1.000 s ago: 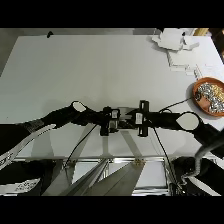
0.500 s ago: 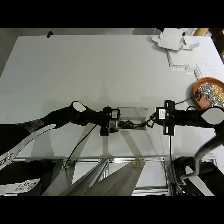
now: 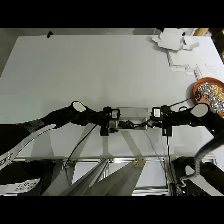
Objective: Fold the box and place the chain.
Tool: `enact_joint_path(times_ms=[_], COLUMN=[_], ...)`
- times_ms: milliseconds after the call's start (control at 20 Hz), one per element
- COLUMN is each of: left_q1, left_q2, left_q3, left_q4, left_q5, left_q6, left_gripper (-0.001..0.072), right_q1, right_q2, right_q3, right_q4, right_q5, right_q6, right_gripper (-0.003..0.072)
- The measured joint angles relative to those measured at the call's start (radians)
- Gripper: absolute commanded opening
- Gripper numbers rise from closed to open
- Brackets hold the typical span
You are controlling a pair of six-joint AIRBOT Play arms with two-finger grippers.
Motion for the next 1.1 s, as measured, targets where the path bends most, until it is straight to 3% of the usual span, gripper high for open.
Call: enact_joint_path(times_ms=[500,600,700,750,900,1100], left_q1=[0.0,0.0,0.0,0.0,0.0,0.0], left_q2=[0.0,0.0,0.0,0.0,0.0,0.0], left_q3=[0.0,0.0,0.0,0.0,0.0,0.0], left_q4=[0.0,0.0,0.0,0.0,0.0,0.0], left_q5=[0.0,0.0,0.0,0.0,0.0,0.0], left_q6=[0.0,0.0,0.0,0.0,0.0,0.0], left_gripper=[0.032,0.032,0.032,0.032,0.032,0.032], right_q1=[0.046,0.051,0.053,0.054,0.055,0.056], right_q2=[-0.037,-0.038,-0.039,-0.039,-0.026,0.094], right_q3=[-0.026,-0.028,-0.029,-0.03,-0.031,-0.031], right_q4=[0.004,0.008,0.01,0.011,0.013,0.01], right_q5=[-0.045,-0.05,-0.059,-0.059,-0.061,-0.018], right_q6=[-0.011,-0.012,-0.012,-0.012,-0.011,0.0], right_gripper=[0.0176,0.0085,0.0076,0.0021,0.002,0.0019])
